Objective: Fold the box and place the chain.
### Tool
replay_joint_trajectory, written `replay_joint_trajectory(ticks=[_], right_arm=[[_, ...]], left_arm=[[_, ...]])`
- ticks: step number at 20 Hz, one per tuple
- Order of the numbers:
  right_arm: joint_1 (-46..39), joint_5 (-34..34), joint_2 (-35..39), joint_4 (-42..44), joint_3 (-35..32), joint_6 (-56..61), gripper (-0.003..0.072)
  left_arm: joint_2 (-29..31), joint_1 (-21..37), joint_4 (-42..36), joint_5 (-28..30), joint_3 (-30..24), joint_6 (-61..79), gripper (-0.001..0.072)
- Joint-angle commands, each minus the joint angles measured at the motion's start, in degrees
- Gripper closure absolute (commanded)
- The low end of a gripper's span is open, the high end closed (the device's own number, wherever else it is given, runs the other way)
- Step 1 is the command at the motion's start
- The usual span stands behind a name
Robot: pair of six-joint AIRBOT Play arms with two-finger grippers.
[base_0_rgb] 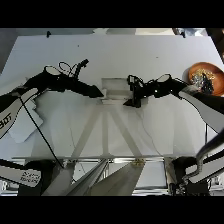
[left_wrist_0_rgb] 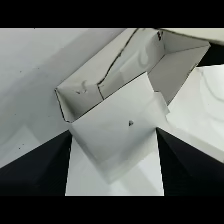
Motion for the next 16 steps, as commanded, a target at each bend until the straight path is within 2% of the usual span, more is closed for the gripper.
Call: replay_joint_trajectory(ticks=[1,4,10,16], right_arm=[[0.0,0.0,0.0,0.0,0.0,0.0,0.0167],[0.0,0.0,0.0,0.0,0.0,0.0,0.0167],[0.0,0.0,0.0,0.0,0.0,0.0,0.0167],[0.0,0.0,0.0,0.0,0.0,0.0,0.0167]], left_arm=[[-0.7,-0.6,-5.2,0.3,0.0,0.3,0.0122],[-0.7,-1.1,-7.6,0.7,0.0,1.5,0.0124],[-0.7,-2.4,-1.0,5.6,0.0,-1.4,0.0142],[-0.6,-3.7,-0.4,9.2,0.0,-1.5,0.0143]])
